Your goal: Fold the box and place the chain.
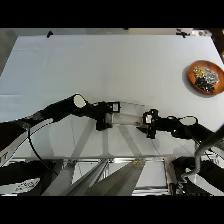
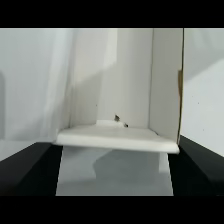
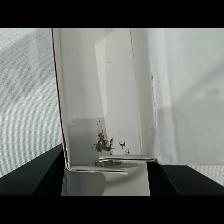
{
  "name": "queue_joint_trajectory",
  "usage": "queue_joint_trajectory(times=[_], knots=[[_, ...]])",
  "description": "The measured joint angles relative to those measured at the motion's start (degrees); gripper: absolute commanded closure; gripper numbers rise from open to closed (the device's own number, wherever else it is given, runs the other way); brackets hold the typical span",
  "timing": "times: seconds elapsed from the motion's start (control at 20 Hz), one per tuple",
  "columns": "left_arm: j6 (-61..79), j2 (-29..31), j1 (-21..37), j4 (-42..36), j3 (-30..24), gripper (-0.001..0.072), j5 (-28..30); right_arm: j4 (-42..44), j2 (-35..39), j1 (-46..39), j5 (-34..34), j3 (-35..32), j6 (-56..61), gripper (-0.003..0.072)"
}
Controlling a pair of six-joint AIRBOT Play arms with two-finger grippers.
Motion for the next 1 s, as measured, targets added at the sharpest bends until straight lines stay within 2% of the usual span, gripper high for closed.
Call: queue_joint_trajectory(times=[0.25, 0.6, 0.65, 0.7, 0.85, 0.95, 1.0], knots=[[4.5, 0.3, 0.5, -5.3, 0.0, 0.0005, 0.0, 0.0, 0.0, 0.0, 0.0, 0.0, 0.0, 0.0284], [6.1, 0.3, 0.9, -7.0, -0.7, 0.0011, -2.0, 0.0, 0.0, 0.0, 0.0, 0.0, 0.0, 0.0284], [6.1, 0.3, 0.9, -7.0, -1.1, 0.0031, -2.1, 0.0, 0.0, 0.0, 0.0, 0.0, 0.0, 0.0284], [6.1, 0.3, 0.9, -7.1, -1.5, 0.0082, -2.1, -0.1, 0.0, 0.0, 0.2, 0.0, 0.0, 0.0284], [6.2, 0.3, 0.9, -7.3, -2.1, 0.0095, -2.3, -0.2, 0.0, 0.0, 0.3, 0.0, -0.2, 0.0284], [6.3, 0.3, 0.7, -7.6, -2.3, 0.0207, -2.3, -0.2, 0.0, 0.0, 0.3, 0.0, -0.2, 0.0284], [6.3, 0.3, 0.6, -7.6, -2.4, 0.0213, -2.3, -0.1, 0.0, 0.0, 0.2, 0.0, -0.1, 0.0284]])
